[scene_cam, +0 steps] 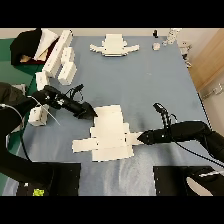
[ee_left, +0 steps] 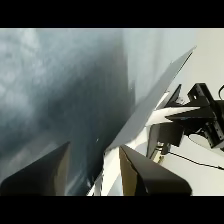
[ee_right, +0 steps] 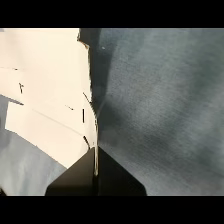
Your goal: Fold the box.
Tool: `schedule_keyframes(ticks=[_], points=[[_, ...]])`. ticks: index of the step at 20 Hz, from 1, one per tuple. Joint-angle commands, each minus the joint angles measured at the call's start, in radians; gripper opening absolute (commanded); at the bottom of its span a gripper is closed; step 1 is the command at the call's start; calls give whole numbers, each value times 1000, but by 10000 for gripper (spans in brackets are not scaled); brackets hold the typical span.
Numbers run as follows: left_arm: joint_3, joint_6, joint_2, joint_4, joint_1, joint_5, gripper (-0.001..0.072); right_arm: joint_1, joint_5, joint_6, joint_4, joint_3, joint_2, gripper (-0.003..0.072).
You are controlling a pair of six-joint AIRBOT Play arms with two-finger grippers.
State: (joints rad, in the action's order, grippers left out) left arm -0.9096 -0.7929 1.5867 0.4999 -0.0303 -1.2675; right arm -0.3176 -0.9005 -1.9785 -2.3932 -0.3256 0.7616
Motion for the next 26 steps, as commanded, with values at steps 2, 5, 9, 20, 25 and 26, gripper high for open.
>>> schedule_keyframes(ticks=[2,5,9,20,25,26], points=[[-105,77,110,-26,-61,-118,457,-2,2,8,9,1,-2,3],[-123,98,115,17,-103,-200,458,-2,3,8,15,1,-2,4],[-128,107,115,63,-114,-208,406,-2,3,10,19,1,0,4],[-128,188,116,24,-140,-204,232,-2,15,18,19,1,0,4],[-129,221,116,23,-150,-206,33,-2,14,18,19,1,0,4],[-129,221,116,22,-150,-206,33,-2,15,18,19,1,0,7]])
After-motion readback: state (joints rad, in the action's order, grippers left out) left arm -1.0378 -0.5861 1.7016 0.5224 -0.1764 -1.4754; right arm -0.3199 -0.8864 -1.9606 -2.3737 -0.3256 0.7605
